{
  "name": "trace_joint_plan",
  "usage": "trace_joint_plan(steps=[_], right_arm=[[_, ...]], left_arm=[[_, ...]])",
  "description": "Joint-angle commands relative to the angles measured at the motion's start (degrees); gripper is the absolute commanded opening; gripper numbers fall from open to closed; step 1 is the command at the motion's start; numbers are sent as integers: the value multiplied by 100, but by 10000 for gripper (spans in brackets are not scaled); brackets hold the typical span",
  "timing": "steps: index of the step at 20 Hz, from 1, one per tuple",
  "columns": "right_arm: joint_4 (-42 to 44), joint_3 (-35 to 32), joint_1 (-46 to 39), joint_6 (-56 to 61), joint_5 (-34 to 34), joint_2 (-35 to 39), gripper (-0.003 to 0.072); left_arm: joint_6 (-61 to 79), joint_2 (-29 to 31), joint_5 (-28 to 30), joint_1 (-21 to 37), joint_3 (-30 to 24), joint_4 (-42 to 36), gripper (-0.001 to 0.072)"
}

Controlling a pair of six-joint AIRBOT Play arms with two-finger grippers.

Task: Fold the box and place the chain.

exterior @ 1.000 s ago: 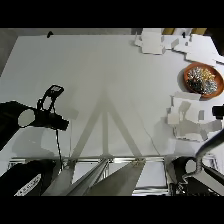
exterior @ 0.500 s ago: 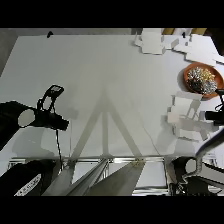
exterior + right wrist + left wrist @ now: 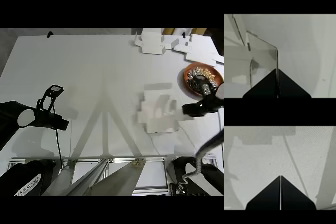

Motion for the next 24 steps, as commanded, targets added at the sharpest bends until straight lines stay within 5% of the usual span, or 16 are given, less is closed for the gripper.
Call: trace_joint_plan(steps=[1, 7, 13, 15, 18, 21, 24], right_arm=[[1370, -1060, 1056, -144, -846, 1075, 20], [1515, -1493, 2437, 35, -1429, 1322, 21], [1517, -1493, 2651, 50, -1432, 1322, 21], [1517, -1493, 2651, 50, -1432, 1322, 21], [1521, -1493, 2651, 50, -1434, 1322, 22], [1526, -1493, 2651, 50, -1427, 1322, 22], [1534, -1493, 2651, 50, -1427, 1322, 22]], left_arm=[[2, 4, 0, 11, -4, -9, 8], [7, 2, 57, 11, -4, -4, 7], [24, -13, 1141, 9, -7, -247, 33], [448, -138, 1773, 9, -11, -625, 392], [2223, -750, 2695, 9, -11, -2946, 394], [5963, -1775, 2251, 17, 22, -6535, 394], [6896, -2767, 1410, -35, 315, -7182, 394]])
